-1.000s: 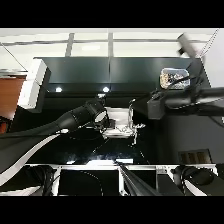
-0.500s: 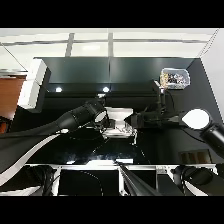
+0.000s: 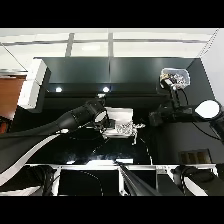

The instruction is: Fold the box and place the chain.

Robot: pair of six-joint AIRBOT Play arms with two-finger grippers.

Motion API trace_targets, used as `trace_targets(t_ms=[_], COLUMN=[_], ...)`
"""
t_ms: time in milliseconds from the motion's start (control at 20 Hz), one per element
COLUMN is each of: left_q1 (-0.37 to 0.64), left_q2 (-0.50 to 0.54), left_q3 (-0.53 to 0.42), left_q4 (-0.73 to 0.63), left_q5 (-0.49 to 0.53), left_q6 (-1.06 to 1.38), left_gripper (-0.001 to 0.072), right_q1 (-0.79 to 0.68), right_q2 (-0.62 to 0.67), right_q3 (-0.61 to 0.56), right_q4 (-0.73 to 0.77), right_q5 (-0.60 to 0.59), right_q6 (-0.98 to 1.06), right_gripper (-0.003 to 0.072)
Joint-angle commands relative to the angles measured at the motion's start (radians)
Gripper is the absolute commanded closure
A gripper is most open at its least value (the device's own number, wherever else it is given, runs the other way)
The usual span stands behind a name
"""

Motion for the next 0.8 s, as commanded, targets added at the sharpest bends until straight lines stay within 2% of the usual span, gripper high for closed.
trace_targets(t_ms=[0,50,150,250,400,750], left_q1=[0.0,0.0,0.0,0.0,0.0,0.0], left_q2=[0.0,0.0,0.0,0.0,0.0,0.0], left_q3=[0.0,0.0,0.0,0.0,0.0,0.0], left_q4=[0.0,0.0,0.0,0.0,0.0,0.0], left_q5=[0.001,0.001,0.001,-0.004,-0.012,-0.01], left_q6=[0.0,0.0,0.0,0.0,0.0,0.0], left_gripper=[0.0677,0.0677,0.0678,0.0677,0.0678,0.0677], right_q1=[-0.026,0.005,0.063,0.1,0.121,0.187], right_q2=[-0.004,-0.008,-0.045,-0.105,-0.122,-0.155], right_q3=[-0.097,-0.135,-0.182,-0.189,-0.189,-0.189], right_q4=[-0.052,-0.047,-0.021,0.054,0.24,0.265], right_q5=[-0.132,-0.192,-0.241,-0.255,-0.269,-0.244], right_q6=[-0.348,-0.459,-0.661,-0.82,-1.028,-1.085], right_gripper=[0.0046,0.0046,0.0046,0.0046,0.0046,0.0047])
